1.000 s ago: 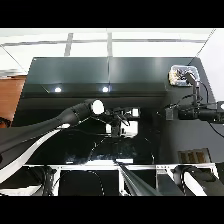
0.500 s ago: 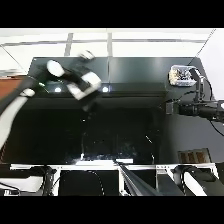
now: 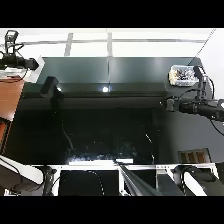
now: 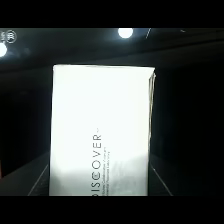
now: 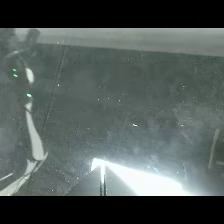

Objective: Fold the box and place the chain.

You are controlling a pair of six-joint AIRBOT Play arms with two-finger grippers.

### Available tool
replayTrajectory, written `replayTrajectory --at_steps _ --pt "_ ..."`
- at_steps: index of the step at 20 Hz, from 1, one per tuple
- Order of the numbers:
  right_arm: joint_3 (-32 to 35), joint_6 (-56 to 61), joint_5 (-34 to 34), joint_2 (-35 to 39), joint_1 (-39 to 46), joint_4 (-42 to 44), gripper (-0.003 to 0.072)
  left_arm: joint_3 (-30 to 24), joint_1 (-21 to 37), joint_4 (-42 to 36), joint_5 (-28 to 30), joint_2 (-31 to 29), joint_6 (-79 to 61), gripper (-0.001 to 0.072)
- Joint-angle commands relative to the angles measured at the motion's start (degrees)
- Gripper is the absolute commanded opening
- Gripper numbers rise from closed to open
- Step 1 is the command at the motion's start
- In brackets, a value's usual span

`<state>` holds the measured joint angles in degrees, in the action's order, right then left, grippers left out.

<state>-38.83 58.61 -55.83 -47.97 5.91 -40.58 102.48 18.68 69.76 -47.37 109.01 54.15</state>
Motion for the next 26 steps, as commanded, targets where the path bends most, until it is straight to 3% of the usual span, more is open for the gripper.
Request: replayTrajectory --at_steps 1,3,4,5,8,9,10,11,12,14,15,17,20,22,24,26 --pt "-0.1 2.2 1.1 0.0 0.0 0.0 0.0016 10.7 0.9 3.0 -3.3 9.5 5.6 0.0314" --pt "-0.1 2.8 0.7 0.0 0.0 0.0 0.0016 13.7 0.6 4.2 -6.6 12.4 10.5 0.0353" --pt "-0.1 2.8 0.5 0.0 -0.2 0.0 0.0016 14.0 0.5 4.9 -7.2 12.3 11.9 0.0625" --pt "-0.1 2.7 0.5 0.0 -0.4 0.0 0.0015 14.3 0.5 5.1 -7.3 11.3 13.9 0.0714" --pt "-0.1 2.7 1.3 0.0 -1.4 -0.1 0.002 19.5 0.5 4.8 -8.5 5.4 17.6 0.0705" --pt "-0.1 2.7 2.3 0.0 -1.7 -0.1 0.002 19.6 0.5 4.2 -8.3 1.8 20.0 0.0663" --pt "0.0 2.7 3.7 0.0 -2.1 -0.4 0.002 18.4 0.5 3.2 -8.3 -2.5 22.9 0.049" --pt "0.1 2.6 5.4 0.0 -2.6 -0.7 0.002 16.0 0.5 1.9 -8.9 -6.9 24.8 0.0165" --pt "0.5 2.6 7.6 0.0 -3.2 -0.7 0.0021 12.4 0.5 -1.6 -10.3 -11.8 25.2 0.0029" --pt "1.8 2.4 11.9 0.0 -4.2 -2.5 0.0021 3.7 -0.3 -7.7 -15.3 -21.1 25.2 0.0024" --pt "2.1 2.4 12.6 0.0 -4.2 -4.8 0.002 -2.1 -1.7 -7.0 -16.0 -26.1 25.0 0.0023" --pt "2.1 2.4 11.9 0.0 -4.2 -9.0 0.002 -17.8 -6.1 -1.4 -12.7 -38.2 24.9 0.0024" --pt "2.1 2.4 12.0 0.0 -4.2 -9.8 0.0021 -45.4 -12.6 2.4 -5.9 -57.1 24.9 0.0025" --pt "2.1 2.4 12.1 0.0 -4.2 -9.8 0.0021 -59.5 -15.4 3.9 -2.9 -66.8 24.9 0.0025" --pt "2.1 2.4 12.1 0.0 -4.2 -9.8 0.0021 -67.0 -16.0 6.4 -2.5 -72.9 25.0 0.0025" --pt "2.1 2.4 12.1 0.0 -4.2 -9.8 0.0021 -69.2 -15.2 6.4 -3.6 -76.6 25.4 0.0027"
